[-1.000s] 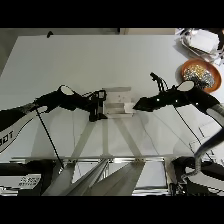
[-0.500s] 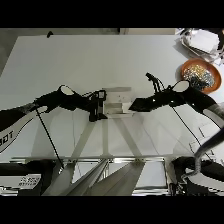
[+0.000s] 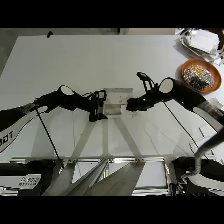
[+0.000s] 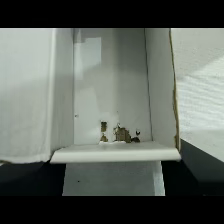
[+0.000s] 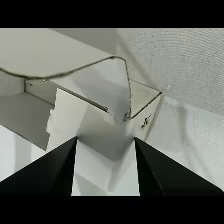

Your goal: Fold the box and place the chain.

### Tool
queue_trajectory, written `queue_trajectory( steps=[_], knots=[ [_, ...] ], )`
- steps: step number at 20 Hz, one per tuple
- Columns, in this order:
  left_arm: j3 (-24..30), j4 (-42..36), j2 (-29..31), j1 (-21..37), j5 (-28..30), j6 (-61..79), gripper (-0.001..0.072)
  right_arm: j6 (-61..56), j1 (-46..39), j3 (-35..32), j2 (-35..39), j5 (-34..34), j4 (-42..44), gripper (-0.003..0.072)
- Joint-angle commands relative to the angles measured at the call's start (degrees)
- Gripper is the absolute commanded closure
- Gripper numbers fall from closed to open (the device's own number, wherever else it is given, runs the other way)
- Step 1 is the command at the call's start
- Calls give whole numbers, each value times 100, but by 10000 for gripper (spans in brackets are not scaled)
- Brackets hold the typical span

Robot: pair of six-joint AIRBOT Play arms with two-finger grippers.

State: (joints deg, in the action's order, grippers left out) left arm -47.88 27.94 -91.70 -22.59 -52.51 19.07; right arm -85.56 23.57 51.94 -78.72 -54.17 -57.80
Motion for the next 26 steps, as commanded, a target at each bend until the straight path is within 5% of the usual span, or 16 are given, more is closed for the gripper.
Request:
queue_trajectory(
  steps=[1,13,17,26],
  knots=[
    [2,-7,0,-2,2,-4,528,-1073,337,197,-52,63,-1034,274],
    [2,-4,0,-2,2,-2,528,-2124,656,590,-52,-122,-1401,274],
    [2,-4,0,-2,0,-2,528,-2874,938,590,-101,-133,-2151,274],
    [2,-7,0,-2,0,-4,528,-3329,1351,1119,-901,-415,-2857,285]
  ],
)
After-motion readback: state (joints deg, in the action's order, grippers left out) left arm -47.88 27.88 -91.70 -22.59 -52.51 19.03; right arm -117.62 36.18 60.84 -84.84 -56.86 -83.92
